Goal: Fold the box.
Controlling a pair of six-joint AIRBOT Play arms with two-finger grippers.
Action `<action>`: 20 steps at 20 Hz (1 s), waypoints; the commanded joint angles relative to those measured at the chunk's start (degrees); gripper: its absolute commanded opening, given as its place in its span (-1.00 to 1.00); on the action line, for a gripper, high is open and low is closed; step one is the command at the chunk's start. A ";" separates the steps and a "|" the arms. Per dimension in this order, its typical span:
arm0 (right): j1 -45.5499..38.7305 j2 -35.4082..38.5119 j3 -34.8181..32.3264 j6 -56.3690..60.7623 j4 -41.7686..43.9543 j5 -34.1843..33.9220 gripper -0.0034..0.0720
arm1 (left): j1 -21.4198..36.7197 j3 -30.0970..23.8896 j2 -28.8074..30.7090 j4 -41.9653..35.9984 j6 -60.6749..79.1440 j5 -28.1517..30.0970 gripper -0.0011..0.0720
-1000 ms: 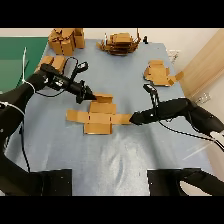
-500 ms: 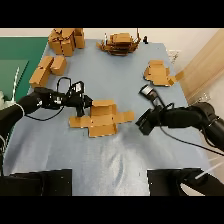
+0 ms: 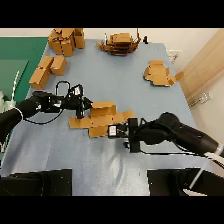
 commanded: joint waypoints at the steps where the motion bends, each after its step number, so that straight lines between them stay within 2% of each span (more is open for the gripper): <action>1: 1.03 -6.67 -0.04 -1.77 -0.70 12.37 0.50 | 0.13 -0.11 0.00 -0.04 -1.29 -0.13 -0.92; 4: 0.85 -10.14 -0.04 -1.77 -0.85 16.92 0.50 | 0.13 -0.11 -0.02 0.07 -1.31 -0.04 -0.92; 7: 0.90 -12.24 -0.02 -1.75 -0.87 18.53 0.50 | 0.13 -0.11 -0.02 0.72 -1.70 -0.04 -0.92; 12: 0.39 -13.90 -0.02 -1.75 -2.29 23.58 0.50 | 0.13 -0.11 -0.02 1.27 -2.82 -0.02 -0.92; 18: -0.85 -13.20 2.45 -1.51 -4.50 26.34 0.49 | 0.13 -0.11 0.00 2.78 -4.74 -0.39 -0.92; 20: -0.85 -13.14 3.41 -0.66 -4.52 26.43 0.49 | 0.13 -0.11 0.00 2.93 -4.74 -2.34 -0.92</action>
